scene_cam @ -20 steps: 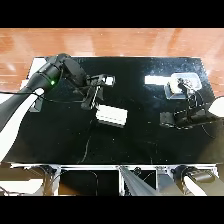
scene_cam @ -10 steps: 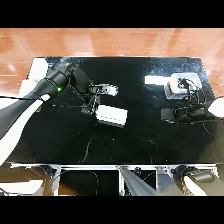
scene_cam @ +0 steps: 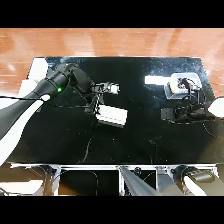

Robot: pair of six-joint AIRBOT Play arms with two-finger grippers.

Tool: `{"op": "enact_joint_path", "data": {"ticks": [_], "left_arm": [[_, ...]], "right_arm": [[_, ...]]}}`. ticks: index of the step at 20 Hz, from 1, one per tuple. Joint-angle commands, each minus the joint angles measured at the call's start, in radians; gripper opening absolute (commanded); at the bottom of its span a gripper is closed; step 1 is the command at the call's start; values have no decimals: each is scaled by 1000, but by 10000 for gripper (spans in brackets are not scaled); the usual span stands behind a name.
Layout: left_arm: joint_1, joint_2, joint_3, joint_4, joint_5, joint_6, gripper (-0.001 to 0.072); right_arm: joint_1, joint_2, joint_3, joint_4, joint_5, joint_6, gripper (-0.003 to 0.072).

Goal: Fold the box and place the chain.

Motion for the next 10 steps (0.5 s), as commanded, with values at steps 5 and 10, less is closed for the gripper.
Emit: {"op": "enact_joint_path", "data": {"ticks": [5, 10], "left_arm": [[-1, -14, 0, -23, -40, 70, 628], [-1, -15, -4, -24, -21, 48, 627]], "right_arm": [[0, 1, 0, -19, 3, 0, 30], [0, 1, 0, -29, 4, 0, 29]]}}
